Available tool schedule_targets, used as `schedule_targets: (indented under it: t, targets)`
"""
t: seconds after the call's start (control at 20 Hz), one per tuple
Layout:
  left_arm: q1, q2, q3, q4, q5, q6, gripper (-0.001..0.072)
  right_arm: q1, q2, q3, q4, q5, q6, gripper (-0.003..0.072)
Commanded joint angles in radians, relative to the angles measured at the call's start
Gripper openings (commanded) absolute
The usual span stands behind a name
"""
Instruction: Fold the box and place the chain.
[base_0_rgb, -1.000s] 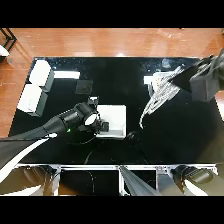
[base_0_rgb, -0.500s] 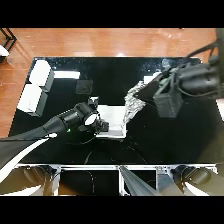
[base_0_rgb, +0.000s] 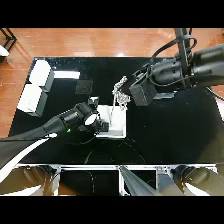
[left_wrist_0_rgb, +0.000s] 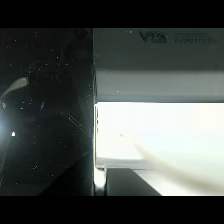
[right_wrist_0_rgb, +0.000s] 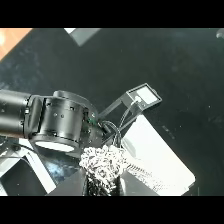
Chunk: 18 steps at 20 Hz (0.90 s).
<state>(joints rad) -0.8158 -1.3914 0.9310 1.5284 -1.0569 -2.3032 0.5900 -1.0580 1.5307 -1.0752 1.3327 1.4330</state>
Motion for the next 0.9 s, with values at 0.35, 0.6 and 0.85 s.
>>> schedule_targets:
  t: [0.35,0.6,0.85]
  targets:
    - [0.0,0.0,0.0,0.0,-0.002,-0.001,0.0021,0.045,-0.058,-0.157,0.005,-0.055,-0.002,0.0021]
    - [0.0,0.0,0.0,0.0,-0.003,-0.001,0.0021,0.089,-0.166,-0.182,-0.015,-0.079,-0.013,0.0021]
    - [0.0,0.0,0.0,0.0,-0.002,-0.001,0.0021,0.093,-0.188,-0.276,-0.064,-0.063,-0.006,0.0022]
